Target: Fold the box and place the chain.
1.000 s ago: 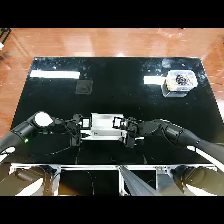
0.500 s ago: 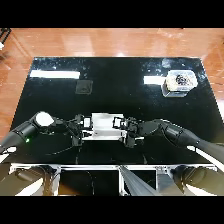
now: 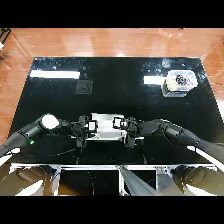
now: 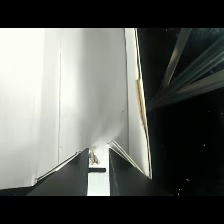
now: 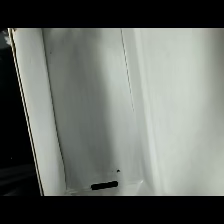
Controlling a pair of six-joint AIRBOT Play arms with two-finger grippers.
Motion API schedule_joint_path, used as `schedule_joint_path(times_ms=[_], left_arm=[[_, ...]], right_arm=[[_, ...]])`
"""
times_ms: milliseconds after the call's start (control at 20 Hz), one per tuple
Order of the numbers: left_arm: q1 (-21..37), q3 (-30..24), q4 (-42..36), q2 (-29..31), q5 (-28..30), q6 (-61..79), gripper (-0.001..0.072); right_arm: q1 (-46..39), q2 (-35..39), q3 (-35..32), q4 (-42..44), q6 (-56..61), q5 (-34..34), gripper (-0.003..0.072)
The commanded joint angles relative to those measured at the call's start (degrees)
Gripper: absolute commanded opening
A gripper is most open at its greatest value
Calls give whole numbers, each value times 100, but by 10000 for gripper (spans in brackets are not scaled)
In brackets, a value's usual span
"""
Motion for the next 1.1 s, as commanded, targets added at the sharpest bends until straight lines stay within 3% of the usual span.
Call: schedule_joint_path(times_ms=[0,450,500,550,600,750,850,1050], left_arm=[[-28,4,-4,-4,52,-4,244],[-28,4,-4,-4,48,-4,264],[-28,4,-4,-4,48,-4,297],[-28,4,-4,-4,50,-4,392],[-28,4,-4,-4,48,-4,416],[-28,4,-4,-4,48,-4,413],[-28,4,0,-4,48,-4,309],[-28,4,2,-2,48,-13,320]], right_arm=[[7,0,2,7,2,9,188],[7,0,2,7,4,7,188],[7,2,2,7,2,9,187],[7,0,2,7,2,9,187],[7,0,2,7,4,7,187],[7,0,2,7,4,9,187],[7,0,2,7,4,7,188],[7,0,2,7,4,9,187]])
